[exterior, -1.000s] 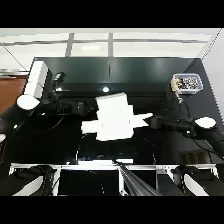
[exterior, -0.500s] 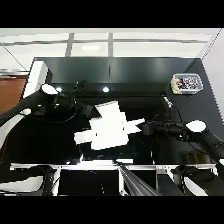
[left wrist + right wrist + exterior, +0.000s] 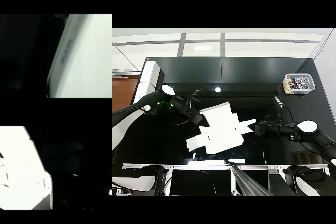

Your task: Fold the box and place the chain.

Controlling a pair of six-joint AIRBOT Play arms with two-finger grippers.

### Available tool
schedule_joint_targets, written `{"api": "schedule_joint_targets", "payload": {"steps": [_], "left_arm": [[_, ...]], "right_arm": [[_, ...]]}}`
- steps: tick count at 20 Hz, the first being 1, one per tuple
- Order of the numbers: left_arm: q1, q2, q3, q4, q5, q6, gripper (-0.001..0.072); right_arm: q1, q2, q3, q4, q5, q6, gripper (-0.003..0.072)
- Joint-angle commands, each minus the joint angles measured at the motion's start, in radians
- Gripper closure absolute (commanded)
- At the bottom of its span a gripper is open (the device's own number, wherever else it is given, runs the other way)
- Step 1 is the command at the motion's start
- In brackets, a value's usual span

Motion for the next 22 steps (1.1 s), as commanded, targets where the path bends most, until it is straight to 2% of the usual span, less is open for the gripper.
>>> {"api": "schedule_joint_targets", "payload": {"steps": [1,2,4,5,6,8,10,12,14,16,17,18,22], "left_arm": [[0.001,-0.004,0.002,0.016,-0.014,0.041,0.0683],[0.001,-0.003,0.002,0.017,-0.019,0.041,0.0684],[0.0,0.013,0.003,0.024,-0.029,0.04,0.0686],[0.0,0.029,0.003,0.024,-0.027,0.04,0.0687],[-0.008,0.056,0.002,0.022,-0.017,0.04,0.0688],[-0.054,0.134,-0.016,0.023,0.067,0.051,0.0688],[-0.142,0.22,-0.048,0.024,0.212,0.148,0.0688],[-0.227,0.267,-0.064,0.044,0.354,0.308,0.0685],[-0.282,0.26,-0.064,0.089,0.421,0.462,0.0684],[-0.309,0.24,-0.064,0.128,0.472,0.5,0.0684],[-0.312,0.226,-0.064,0.131,0.488,0.5,0.0684],[-0.312,0.21,-0.064,0.131,0.495,0.502,0.0684],[-0.314,0.171,-0.064,0.132,0.497,0.54,0.0684]], "right_arm": [[-0.003,0.001,0.005,-0.046,-0.001,0.0,0.0668],[-0.01,0.001,0.016,-0.099,0.01,0.0,0.0653],[-0.05,0.001,0.068,-0.245,0.064,0.0,0.0179],[-0.073,0.001,0.109,-0.328,0.105,0.0,0.0099],[-0.097,0.001,0.162,-0.424,0.157,0.0,0.0099],[-0.12,0.001,0.267,-0.572,0.259,-0.01,0.01],[-0.118,0.001,0.326,-0.61,0.328,-0.093,0.0104],[-0.099,0.001,0.33,-0.603,0.355,-0.209,0.0104],[-0.069,0.001,0.329,-0.593,0.337,-0.233,0.0104],[-0.045,0.001,0.327,-0.546,0.312,-0.235,0.0102],[-0.034,-0.001,0.326,-0.525,0.312,-0.251,0.0057],[-0.023,-0.002,0.32,-0.517,0.312,-0.269,-0.0032],[0.024,-0.003,0.231,-0.515,0.264,-0.363,-0.0031]]}}
